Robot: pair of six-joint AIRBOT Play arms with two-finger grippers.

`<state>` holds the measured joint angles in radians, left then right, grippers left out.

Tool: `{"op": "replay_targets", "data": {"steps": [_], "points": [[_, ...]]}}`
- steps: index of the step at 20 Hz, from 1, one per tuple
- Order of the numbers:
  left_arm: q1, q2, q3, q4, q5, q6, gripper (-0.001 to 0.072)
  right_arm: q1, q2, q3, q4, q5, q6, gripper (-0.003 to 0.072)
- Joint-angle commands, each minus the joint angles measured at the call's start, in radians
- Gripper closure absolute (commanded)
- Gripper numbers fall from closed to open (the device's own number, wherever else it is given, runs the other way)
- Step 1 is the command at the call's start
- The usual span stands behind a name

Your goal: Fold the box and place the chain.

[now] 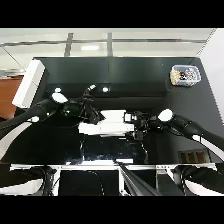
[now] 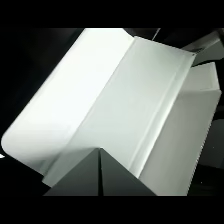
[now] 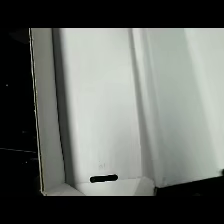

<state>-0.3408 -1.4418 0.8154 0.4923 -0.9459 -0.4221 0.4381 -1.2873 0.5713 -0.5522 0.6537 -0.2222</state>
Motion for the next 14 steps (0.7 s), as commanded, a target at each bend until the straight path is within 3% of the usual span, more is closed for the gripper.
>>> {"op": "replay_targets", "data": {"steps": [1, 4, 7, 9, 12, 13, 14], "points": [[0.05, 0.045, 0.064, 0.061, -0.055, -0.003, 0.0687, 0.0, 0.0, 0.0, 0.001, -0.003, 0.001, 0.0451], [0.126, 0.154, 0.071, 0.077, -0.022, -0.1, 0.0687, 0.0, 0.0, 0.0, 0.001, -0.003, 0.0, 0.0451], [0.192, 0.268, 0.052, 0.145, -0.084, -0.098, 0.0687, 0.0, 0.0, 0.0, 0.001, -0.003, 0.0, 0.0451], [0.197, 0.323, -0.018, 0.127, -0.131, 0.015, 0.0684, 0.0, 0.0, 0.0, 0.001, -0.003, 0.0, 0.0451], [0.174, 0.323, -0.134, 0.131, -0.215, 0.237, 0.0684, 0.0, 0.0, 0.0, 0.001, -0.003, 0.0, 0.0451], [0.166, 0.318, -0.16, 0.163, -0.199, 0.281, 0.0629, 0.0, 0.0, 0.0, 0.001, -0.003, 0.0, 0.0451], [0.164, 0.314, -0.179, 0.193, -0.157, 0.33, 0.0353, 0.0, 0.0, 0.0, 0.001, -0.003, 0.0, 0.0451]]}}
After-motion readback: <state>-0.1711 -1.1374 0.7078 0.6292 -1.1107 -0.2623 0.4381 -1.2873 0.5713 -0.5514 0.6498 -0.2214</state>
